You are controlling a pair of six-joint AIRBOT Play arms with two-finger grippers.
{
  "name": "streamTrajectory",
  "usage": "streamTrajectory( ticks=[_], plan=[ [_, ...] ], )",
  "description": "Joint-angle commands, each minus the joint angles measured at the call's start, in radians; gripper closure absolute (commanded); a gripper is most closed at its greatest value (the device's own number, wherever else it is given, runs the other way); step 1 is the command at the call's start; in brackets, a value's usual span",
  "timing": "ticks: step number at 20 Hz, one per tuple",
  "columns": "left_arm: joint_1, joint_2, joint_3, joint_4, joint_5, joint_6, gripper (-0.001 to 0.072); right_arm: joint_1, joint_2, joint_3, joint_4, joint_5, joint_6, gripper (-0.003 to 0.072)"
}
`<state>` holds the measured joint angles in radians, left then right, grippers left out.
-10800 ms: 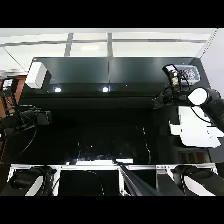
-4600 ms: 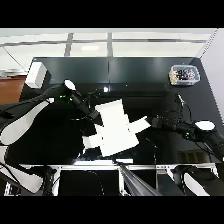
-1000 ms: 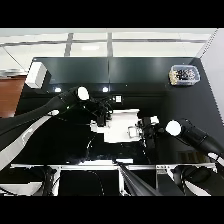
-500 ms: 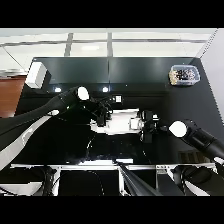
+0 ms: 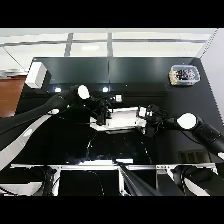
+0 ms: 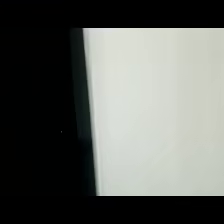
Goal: Fold the box and place the chain.
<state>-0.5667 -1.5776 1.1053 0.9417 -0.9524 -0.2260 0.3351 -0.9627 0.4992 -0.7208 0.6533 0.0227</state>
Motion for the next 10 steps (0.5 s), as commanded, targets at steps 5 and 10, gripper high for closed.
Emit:
streamTrajectory(
  ticks=[5, 10],
  plan=[
    [-0.006, 0.001, 0.006, 0.001, -0.02, 0.088, 0.0678, -0.056, -0.079, 0.001, 0.169, 0.04, -0.166, -0.0019],
    [-0.016, 0.001, 0.006, 0.002, -0.021, 0.1, 0.0678, -0.062, -0.088, 0.001, 0.206, 0.042, -0.22, -0.0019]
  ],
)
